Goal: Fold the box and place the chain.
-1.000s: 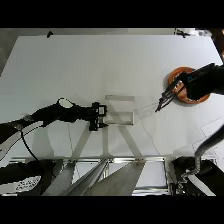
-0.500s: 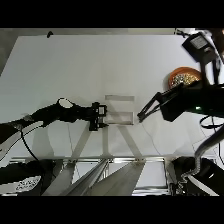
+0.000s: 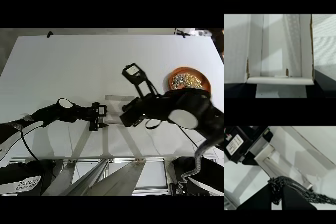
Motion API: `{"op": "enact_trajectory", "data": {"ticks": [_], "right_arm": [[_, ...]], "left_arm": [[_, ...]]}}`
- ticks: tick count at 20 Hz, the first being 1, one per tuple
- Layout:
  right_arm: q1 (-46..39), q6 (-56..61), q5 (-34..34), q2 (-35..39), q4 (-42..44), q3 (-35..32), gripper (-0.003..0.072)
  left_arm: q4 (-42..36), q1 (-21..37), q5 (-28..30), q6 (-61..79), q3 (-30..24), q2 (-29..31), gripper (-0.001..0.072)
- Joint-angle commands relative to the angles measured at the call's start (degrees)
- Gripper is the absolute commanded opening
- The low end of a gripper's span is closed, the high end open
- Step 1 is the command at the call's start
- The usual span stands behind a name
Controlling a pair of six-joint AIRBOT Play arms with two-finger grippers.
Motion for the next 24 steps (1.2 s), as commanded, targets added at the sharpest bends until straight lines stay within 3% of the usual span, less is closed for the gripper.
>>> {"op": "enact_trajectory", "data": {"ticks": [1, 6, 13, 14, 18, 22, 24], "right_arm": [[1.36, 0.72, -3.63, -7.28, 2.91, -0.22, 0.0007], [1.36, 0.74, -5.51, -15.1, 9.53, -0.22, 0.0007], [1.36, 2.47, -7.45, -23.06, 10.05, -0.22, 0.0011], [1.36, 2.47, -7.65, -23.06, 10.05, -0.22, 0.0023], [0.15, 2.47, -7.89, -22.69, 10.78, -0.22, 0.0246], [-3.19, 1.25, -7.26, -18.4, 10.95, -0.22, 0.0248], [-5.51, -3.13, -2.34, -14.71, 10.91, -0.22, 0.0248]], "left_arm": [[0.02, 0.0, 0.0, 0.02, 0.04, -0.02, 0.0209], [0.02, 0.0, 0.02, 0.02, 0.04, -0.02, 0.0209], [0.02, 0.0, 0.0, 0.02, 0.04, -0.02, 0.0209], [0.02, 0.0, 0.02, 0.02, 0.04, -0.02, 0.0209], [0.02, 0.0, 0.02, 0.02, 0.04, -0.02, 0.0209], [0.02, 0.0, 0.0, 0.02, 0.04, -0.02, 0.0209], [0.02, 0.0, 0.0, 0.02, 0.04, -0.02, 0.0209]]}}
